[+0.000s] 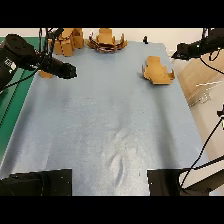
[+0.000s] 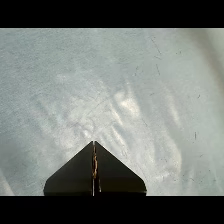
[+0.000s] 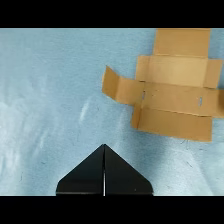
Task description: Fold the box.
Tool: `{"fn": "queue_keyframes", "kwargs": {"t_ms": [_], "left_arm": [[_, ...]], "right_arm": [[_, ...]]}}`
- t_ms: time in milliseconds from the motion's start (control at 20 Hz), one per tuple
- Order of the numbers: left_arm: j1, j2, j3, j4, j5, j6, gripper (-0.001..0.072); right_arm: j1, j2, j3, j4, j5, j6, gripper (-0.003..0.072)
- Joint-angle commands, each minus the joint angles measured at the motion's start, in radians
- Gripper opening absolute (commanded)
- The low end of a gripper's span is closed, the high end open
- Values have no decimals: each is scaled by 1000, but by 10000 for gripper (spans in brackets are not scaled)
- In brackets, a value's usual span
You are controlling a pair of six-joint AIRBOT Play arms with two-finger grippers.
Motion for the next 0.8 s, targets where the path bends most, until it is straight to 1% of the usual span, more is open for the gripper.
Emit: {"fn": "queue_keyframes", "kwargs": {"t_ms": [0,600,750], "left_arm": [[0,1,0,0,0,0,17],[0,1,0,0,1,0,18],[0,1,0,0,2,0,17]], "right_arm": [[0,1,1,1,-2,1,6],[0,-10,-13,2,-2,4,6],[0,-10,-13,2,-22,3,6]]}}
